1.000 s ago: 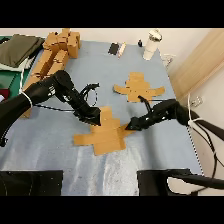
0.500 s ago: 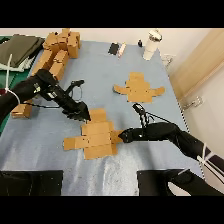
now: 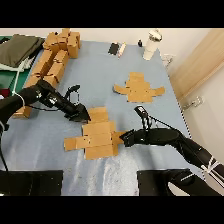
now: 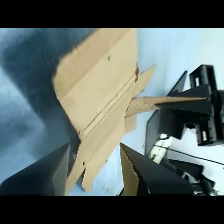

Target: Fold the box.

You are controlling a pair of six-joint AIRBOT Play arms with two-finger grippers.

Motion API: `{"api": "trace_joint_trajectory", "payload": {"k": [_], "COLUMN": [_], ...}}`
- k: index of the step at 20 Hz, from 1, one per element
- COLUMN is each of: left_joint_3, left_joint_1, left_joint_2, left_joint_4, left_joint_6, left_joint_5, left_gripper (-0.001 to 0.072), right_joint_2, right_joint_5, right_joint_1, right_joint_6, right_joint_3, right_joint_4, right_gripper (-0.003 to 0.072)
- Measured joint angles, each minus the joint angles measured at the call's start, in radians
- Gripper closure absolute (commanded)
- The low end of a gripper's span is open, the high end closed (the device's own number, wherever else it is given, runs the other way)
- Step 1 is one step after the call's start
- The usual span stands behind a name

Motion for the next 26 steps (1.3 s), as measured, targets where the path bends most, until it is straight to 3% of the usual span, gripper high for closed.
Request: {"api": "trace_joint_trajectory", "payload": {"k": [7,14,16,21,22,23,26], "left_joint_3": [-0.003,-0.004,-0.004,-0.004,-0.004,-0.004,-0.004], "left_joint_1": [0.001,0.001,0.001,-0.018,-0.024,-0.031,-0.040], "left_joint_2": [-0.103,-0.116,-0.116,-0.117,-0.117,-0.117,-0.117], "left_joint_4": [-0.152,-0.209,-0.200,-0.188,-0.185,-0.184,-0.179], "left_joint_6": [0.132,0.248,0.259,0.295,0.303,0.310,0.326], "left_joint_5": [0.015,-0.118,-0.145,-0.175,-0.174,-0.172,-0.156], "left_gripper": [0.0254,0.0255,0.0381,0.0382,0.0460,0.0488,0.0490], "right_joint_2": [0.003,0.003,0.003,0.003,0.003,0.003,0.003], "right_joint_5": [-0.030,-0.033,-0.026,-0.017,-0.016,-0.013,-0.010], "right_joint_1": [0.001,0.001,0.001,0.001,0.001,0.001,0.001], "right_joint_6": [0.009,0.021,0.025,0.026,0.027,0.027,0.028], "right_joint_3": [-0.002,-0.002,-0.002,-0.002,-0.002,-0.002,-0.002], "right_joint_4": [-0.002,-0.003,-0.003,-0.006,-0.006,-0.006,-0.010], "right_gripper": [0.0684,0.0684,0.0684,0.0684,0.0685,0.0684,0.0685]}}
